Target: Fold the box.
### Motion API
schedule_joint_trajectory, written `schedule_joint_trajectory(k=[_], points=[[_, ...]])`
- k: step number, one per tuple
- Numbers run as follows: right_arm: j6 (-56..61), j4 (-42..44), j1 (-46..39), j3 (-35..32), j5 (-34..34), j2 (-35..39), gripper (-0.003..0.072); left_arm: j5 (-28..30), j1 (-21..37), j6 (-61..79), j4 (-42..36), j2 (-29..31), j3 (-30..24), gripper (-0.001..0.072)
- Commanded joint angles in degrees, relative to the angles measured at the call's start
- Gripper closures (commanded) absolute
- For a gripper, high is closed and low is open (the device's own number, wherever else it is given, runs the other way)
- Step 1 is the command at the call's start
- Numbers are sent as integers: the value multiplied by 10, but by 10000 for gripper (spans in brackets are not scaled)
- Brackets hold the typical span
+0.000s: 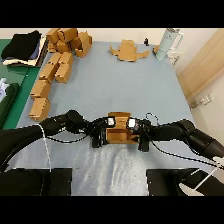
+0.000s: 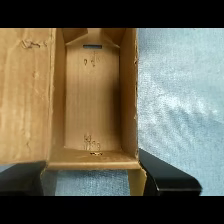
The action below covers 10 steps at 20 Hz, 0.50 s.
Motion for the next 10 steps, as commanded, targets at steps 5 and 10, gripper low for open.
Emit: schedule_joint_trajectory(k=[5, 10], points=[[-54, 42, 9, 0, 34, -5, 564, 0, 0, 0, 0, 0, 1, 234], [-117, 98, 18, 0, 66, -40, 561, 0, 0, 0, 0, 0, 1, 234]])
